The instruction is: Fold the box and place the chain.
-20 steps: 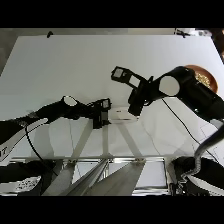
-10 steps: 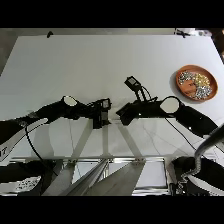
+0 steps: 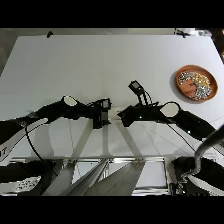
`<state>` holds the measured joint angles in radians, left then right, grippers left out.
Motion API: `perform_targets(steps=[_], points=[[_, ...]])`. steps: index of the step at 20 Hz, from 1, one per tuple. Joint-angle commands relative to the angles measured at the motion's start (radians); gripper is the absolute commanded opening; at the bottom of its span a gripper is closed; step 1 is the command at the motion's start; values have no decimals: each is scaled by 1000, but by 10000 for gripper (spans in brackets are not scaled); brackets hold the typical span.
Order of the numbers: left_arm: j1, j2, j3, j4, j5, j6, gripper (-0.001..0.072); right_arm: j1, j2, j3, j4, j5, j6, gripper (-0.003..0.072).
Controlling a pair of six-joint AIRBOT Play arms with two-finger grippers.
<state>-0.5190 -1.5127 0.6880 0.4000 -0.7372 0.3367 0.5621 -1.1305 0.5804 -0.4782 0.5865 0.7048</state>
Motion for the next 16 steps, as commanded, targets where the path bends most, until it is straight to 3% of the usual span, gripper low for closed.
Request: perform_targets(steps=[1,9,16], points=[[0,1,0,0,0,0,210,0,0,-10,5,1,-7,4],[0,1,0,0,0,0,210,0,0,-113,8,25,-8,4],[0,1,0,0,0,0,210,0,-1,-122,11,-26,-26,4]])
